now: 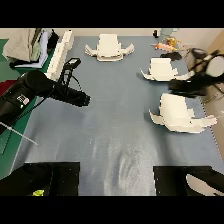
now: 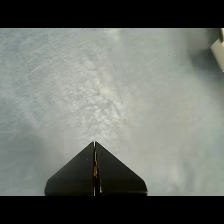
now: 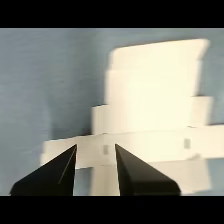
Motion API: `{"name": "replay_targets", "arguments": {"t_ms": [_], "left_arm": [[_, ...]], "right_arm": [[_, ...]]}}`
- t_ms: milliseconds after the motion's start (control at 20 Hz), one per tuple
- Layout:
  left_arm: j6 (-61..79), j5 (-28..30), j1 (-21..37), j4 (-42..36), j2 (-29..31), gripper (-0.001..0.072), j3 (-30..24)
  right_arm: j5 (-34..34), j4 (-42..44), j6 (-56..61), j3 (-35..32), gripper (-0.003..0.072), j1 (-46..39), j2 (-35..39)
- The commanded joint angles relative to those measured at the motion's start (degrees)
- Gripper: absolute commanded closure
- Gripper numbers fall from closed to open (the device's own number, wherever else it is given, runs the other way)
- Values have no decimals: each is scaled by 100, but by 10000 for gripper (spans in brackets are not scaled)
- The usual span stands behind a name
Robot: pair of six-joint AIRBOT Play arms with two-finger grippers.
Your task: Fold the box.
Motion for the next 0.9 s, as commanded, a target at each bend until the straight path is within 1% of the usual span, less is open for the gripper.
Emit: {"name": "replay_targets", "arguments": {"t_ms": [0,50,150,200,300,450,550,700,850], "left_arm": [[-284,50,-2,-492,-2,691,4],[-341,52,-2,-516,-2,691,4],[-402,52,-2,-529,-2,690,4],[-483,50,-2,-544,-2,690,4],[-514,48,-2,-590,-2,690,2],[-573,-44,-2,-870,-2,690,2],[-586,-72,-2,-881,-7,690,2],[-656,-98,-2,-887,-9,690,2],[-588,-83,-2,-883,-7,690,2]], "right_arm": [[1161,-796,-887,426,308,-1856,-94],[1279,-612,-1121,424,307,-2459,-188],[1294,264,-1803,424,308,-3554,-428],[1279,739,-2201,424,308,-3978,-599],[1180,1445,-2634,428,307,-4472,-1047],[1207,1379,-2876,494,307,-4634,-1821],[1121,1213,-2905,623,307,-4634,-2153],[975,957,-2905,911,307,-4634,-2380],[855,861,-2933,1019,307,-4636,-2621]]}}
